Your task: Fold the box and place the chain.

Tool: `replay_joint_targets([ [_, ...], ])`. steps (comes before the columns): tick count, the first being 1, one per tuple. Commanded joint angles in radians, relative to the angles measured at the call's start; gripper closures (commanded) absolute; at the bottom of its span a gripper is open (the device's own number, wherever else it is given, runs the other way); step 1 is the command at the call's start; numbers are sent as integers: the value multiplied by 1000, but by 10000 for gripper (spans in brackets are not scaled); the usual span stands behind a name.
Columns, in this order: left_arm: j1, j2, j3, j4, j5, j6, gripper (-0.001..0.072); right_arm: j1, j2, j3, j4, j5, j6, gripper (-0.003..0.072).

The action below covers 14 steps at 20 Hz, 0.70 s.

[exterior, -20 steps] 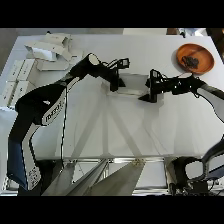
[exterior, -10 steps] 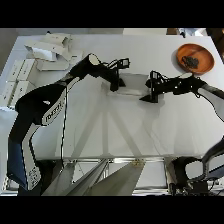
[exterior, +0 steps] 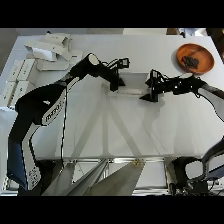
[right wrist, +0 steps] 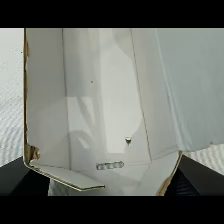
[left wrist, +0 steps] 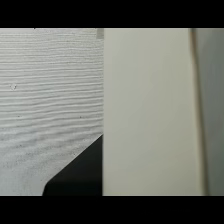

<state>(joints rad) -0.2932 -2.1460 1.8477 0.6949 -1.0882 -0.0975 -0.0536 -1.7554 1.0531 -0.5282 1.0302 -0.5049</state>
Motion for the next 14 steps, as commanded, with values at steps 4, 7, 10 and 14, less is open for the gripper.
replay_joint_targets([
  [4, 0, 0, 0, 1, -1, 1, 696, 0, 1, 0, 5, -2, 0, -5],
  [7, 0, 0, 1, 1, -1, 1, 696, 0, 1, 0, -25, 0, 0, -1],
  [10, 0, 0, 0, 1, -1, 1, 696, 0, 2, 0, -40, 9, 0, 25],
  [14, 0, 0, 1, 1, -1, 1, 696, 0, 3, 1, -72, -6, 24, 24],
])
